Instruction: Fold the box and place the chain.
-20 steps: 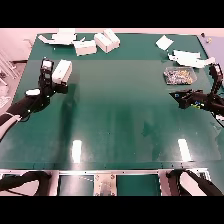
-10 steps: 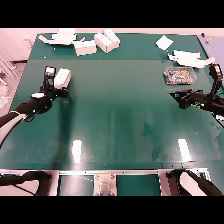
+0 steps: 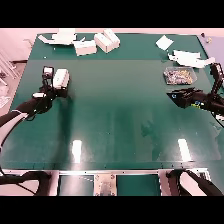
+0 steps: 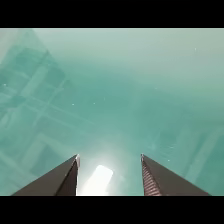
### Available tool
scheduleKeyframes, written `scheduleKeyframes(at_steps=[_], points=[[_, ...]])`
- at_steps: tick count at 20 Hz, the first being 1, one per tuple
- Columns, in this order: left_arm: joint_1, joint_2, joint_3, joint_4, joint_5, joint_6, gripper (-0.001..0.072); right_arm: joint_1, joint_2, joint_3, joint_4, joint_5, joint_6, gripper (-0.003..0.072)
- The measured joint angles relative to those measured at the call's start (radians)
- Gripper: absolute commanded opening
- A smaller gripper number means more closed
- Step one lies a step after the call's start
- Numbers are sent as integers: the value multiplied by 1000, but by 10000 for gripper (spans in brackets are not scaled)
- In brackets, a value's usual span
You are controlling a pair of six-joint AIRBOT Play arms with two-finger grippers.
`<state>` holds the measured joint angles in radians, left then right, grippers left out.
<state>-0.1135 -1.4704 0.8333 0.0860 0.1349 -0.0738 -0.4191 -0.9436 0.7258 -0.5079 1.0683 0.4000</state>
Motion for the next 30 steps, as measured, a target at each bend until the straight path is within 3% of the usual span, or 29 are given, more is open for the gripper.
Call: scheduleKeyframes(at_steps=[7,13,14,15,17,18,19,24,30], points=[[0,11,0,0,-3,-1,719,0,0,0,2,4,10,549],[0,124,-3,0,-45,1,719,0,0,0,3,5,12,547],[0,148,-8,1,-64,0,717,0,3,0,2,5,13,483],[0,177,-19,1,-85,-8,623,0,9,0,3,5,13,337],[0,244,-53,1,-126,-39,223,0,29,0,2,5,14,87],[0,282,-74,2,-154,-51,87,0,46,0,3,5,14,8],[0,325,-98,4,-193,-60,22,0,68,0,3,6,17,7],[0,536,-232,29,-406,-71,17,0,225,-12,3,-16,33,5],[0,857,-443,34,-453,-56,17,0,536,-197,3,-150,40,6]])
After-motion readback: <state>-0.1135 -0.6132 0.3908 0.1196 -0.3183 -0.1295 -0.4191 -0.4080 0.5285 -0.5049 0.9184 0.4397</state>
